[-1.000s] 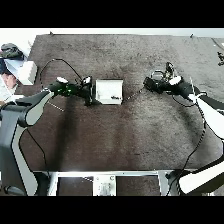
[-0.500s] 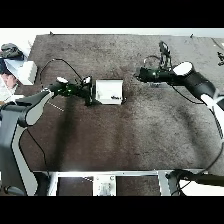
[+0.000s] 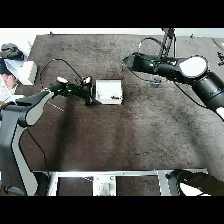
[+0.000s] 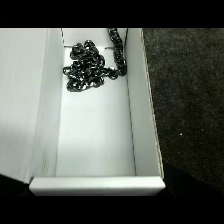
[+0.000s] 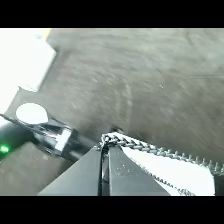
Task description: Fold the box and place the chain.
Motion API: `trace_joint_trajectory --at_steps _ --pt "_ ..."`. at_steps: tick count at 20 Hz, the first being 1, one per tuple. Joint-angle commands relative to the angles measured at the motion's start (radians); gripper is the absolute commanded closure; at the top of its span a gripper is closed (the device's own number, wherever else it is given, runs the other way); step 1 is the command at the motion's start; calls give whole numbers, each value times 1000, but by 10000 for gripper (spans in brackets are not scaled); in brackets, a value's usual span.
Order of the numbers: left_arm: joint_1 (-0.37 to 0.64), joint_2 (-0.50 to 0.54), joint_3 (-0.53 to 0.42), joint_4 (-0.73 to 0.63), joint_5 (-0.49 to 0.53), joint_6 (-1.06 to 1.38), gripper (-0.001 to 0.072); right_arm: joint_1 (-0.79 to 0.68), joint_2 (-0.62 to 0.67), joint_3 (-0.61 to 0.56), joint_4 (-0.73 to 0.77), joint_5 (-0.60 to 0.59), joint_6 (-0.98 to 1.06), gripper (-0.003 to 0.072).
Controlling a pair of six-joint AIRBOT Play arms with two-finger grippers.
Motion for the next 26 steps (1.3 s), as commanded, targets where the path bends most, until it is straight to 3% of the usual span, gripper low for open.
trace_joint_trajectory --at_steps 1,7,19,20,21,22,26 --pt "0 0 0 0 0 0 239 71 16 1 19 -102 0 674" --pt "0 0 0 0 0 0 240 132 -16 -2 -13 -148 0 675" --pt "0 0 0 0 0 0 239 132 -346 -5 -28 -40 31 674" --pt "0 0 0 0 0 0 240 126 -344 -5 -56 -39 32 630" --pt "0 0 0 0 0 0 239 111 -336 -5 -73 -27 31 403" --pt "0 0 0 0 0 0 240 89 -325 -6 -93 -5 31 234" --pt "0 0 0 0 0 0 239 -62 -278 -6 -297 123 89 238"
